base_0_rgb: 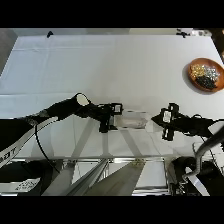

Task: Fold the box and place the chain.

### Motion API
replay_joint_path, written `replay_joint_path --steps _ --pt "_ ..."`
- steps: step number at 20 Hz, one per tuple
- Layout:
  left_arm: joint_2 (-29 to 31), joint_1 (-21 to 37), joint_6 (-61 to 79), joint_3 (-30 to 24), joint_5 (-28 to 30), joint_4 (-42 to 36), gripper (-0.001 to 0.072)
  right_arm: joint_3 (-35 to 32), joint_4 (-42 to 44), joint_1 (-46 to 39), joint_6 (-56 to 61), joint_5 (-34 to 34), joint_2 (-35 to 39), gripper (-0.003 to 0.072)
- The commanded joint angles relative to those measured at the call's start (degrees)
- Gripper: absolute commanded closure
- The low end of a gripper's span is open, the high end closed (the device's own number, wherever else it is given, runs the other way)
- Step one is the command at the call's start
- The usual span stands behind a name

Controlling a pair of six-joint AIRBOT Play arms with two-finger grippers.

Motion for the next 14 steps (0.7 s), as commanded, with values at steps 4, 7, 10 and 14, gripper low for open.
replay_joint_path --steps 4,7,10,14 --pt "0.0 0.1 0.0 0.1 0.1 0.0 0.0264 0.0 17.5 0.1 -15.6 1.2 -8.7 0.0677" --pt "0.0 0.1 0.0 0.1 -0.1 0.0 0.0264 0.0 23.2 0.1 -19.8 -4.9 -16.8 0.0678" --pt "0.0 0.1 0.0 0.1 -0.1 0.0 0.0264 0.0 28.7 0.0 -23.1 -13.5 -24.5 0.0678" --pt "0.0 0.1 0.0 0.1 -0.1 0.0 0.0264 0.0 31.7 0.0 -23.3 -17.2 -33.1 0.0678"
